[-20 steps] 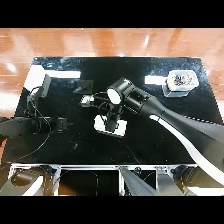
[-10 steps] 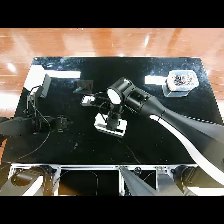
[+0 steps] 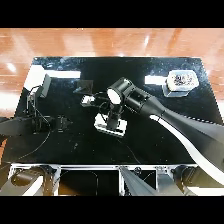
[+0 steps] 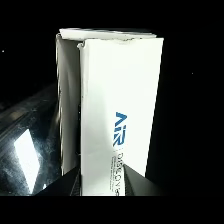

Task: Fold the box and place the chain.

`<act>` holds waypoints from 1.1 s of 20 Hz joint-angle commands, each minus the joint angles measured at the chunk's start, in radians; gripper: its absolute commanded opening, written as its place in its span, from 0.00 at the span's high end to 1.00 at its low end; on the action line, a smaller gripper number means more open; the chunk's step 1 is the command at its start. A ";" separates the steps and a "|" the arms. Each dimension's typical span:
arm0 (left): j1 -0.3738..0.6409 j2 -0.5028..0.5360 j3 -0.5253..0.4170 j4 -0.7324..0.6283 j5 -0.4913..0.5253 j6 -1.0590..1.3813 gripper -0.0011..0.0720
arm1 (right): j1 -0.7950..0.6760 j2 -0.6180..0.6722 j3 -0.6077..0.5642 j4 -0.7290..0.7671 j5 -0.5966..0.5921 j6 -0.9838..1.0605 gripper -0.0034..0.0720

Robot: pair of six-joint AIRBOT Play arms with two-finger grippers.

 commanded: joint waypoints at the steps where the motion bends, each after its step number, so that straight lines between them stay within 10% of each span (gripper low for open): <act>1: 0.001 0.001 0.000 0.000 0.000 0.000 0.34 | 0.000 0.000 0.000 0.013 0.000 0.000 0.53; 22: 0.001 0.001 0.000 0.000 0.000 0.000 0.34 | 0.001 0.000 -0.046 0.046 0.023 0.000 0.53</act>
